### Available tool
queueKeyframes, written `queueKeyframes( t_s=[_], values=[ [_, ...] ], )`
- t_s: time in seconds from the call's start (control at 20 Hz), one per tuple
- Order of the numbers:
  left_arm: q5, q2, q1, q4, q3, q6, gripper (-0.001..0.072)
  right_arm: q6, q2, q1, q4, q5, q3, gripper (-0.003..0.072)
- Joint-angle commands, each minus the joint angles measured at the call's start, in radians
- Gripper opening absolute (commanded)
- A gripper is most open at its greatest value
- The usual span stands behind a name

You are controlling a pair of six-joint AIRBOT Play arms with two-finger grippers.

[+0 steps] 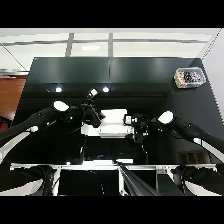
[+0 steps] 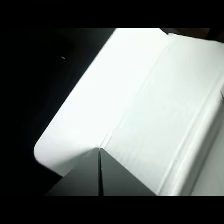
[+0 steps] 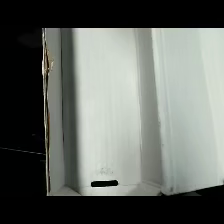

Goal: Fold the box and place the chain.

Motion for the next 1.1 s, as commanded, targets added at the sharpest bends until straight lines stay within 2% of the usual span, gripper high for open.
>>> queueKeyframes(
  t_s=[0.0, 0.15, 0.25, 0.3, 0.35, 0.4, 0.55, 0.65, 0.75, 0.85, 1.05],
  values=[
    [-0.060, 0.015, 0.016, 0.091, 0.004, -0.046, 0.0026, 0.003, 0.000, 0.001, 0.003, -0.006, 0.001, 0.0488],
    [-0.054, 0.124, 0.097, 0.096, 0.006, -0.084, 0.0027, 0.003, 0.000, 0.001, 0.003, -0.006, 0.001, 0.0489],
    [-0.137, 0.207, 0.156, 0.126, 0.005, -0.087, 0.0049, 0.003, 0.000, 0.001, 0.003, -0.006, 0.001, 0.0488],
    [-0.193, 0.233, 0.183, 0.144, 0.002, -0.090, 0.0233, 0.003, 0.000, 0.001, 0.003, -0.006, 0.001, 0.0489],
    [-0.229, 0.244, 0.203, 0.159, -0.005, -0.090, 0.0538, 0.003, 0.000, 0.001, 0.003, -0.006, 0.001, 0.0489],
    [-0.249, 0.242, 0.211, 0.188, -0.011, -0.087, 0.0717, 0.003, 0.000, 0.001, 0.003, -0.006, 0.001, 0.0488],
    [-0.287, 0.228, 0.185, 0.378, -0.013, 0.065, 0.0716, 0.003, 0.000, 0.001, 0.003, -0.006, 0.001, 0.0488],
    [-0.268, 0.228, 0.149, 0.470, -0.014, 0.183, 0.0716, 0.003, 0.000, 0.001, 0.003, -0.006, 0.001, 0.0489],
    [-0.234, 0.225, 0.111, 0.488, -0.014, 0.257, 0.0715, 0.003, 0.000, 0.001, 0.003, -0.006, 0.001, 0.0489],
    [-0.227, 0.214, 0.073, 0.524, -0.014, 0.264, 0.0676, 0.003, 0.000, 0.001, 0.003, -0.006, 0.001, 0.0488],
    [-0.224, 0.196, 0.017, 0.524, -0.014, 0.246, 0.0676, 0.003, 0.000, 0.001, 0.003, -0.006, 0.001, 0.0489]
  ],
)
